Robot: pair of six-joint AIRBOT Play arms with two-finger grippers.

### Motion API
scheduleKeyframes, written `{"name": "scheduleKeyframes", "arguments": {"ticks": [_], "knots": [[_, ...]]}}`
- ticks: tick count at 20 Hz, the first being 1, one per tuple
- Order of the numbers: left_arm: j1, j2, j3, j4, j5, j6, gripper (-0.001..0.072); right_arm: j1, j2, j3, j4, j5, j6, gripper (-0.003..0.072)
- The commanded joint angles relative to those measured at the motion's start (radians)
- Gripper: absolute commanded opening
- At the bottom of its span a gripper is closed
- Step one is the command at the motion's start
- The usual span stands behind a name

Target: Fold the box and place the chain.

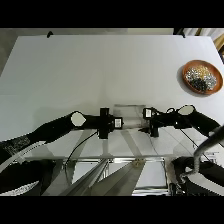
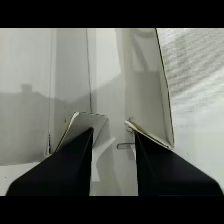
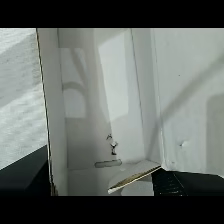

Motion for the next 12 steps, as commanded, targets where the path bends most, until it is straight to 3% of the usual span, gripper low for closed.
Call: {"name": "scheduleKeyframes", "arguments": {"ticks": [1,3,6,7,8,9,12], "knots": [[-0.02,-0.008,0.004,-0.014,0.019,-0.004,0.0308,0.0,0.001,0.0,0.0,0.0,0.0,0.0441],[-0.028,-0.008,0.004,-0.014,0.026,-0.004,0.0359,0.0,0.001,0.0,0.0,0.0,0.0,0.0441],[-0.028,-0.008,0.004,-0.014,0.032,-0.004,0.0345,0.0,0.001,0.0,0.0,0.0,0.0,0.0441],[-0.029,-0.008,0.004,-0.014,0.04,-0.004,0.0256,0.0,0.001,0.0,0.0,0.0,0.0,0.0441],[-0.029,-0.008,0.004,-0.014,0.044,-0.004,0.0091,0.0,0.001,0.0,0.0,0.0,0.0,0.0441],[-0.029,-0.008,0.004,-0.014,0.047,-0.004,0.001,0.0,0.001,0.0,0.0,0.0,0.0,0.0441],[-0.028,-0.008,0.004,-0.015,0.05,-0.004,0.0019,0.0,0.001,0.0,0.0,0.0,0.0,0.0441]]}}
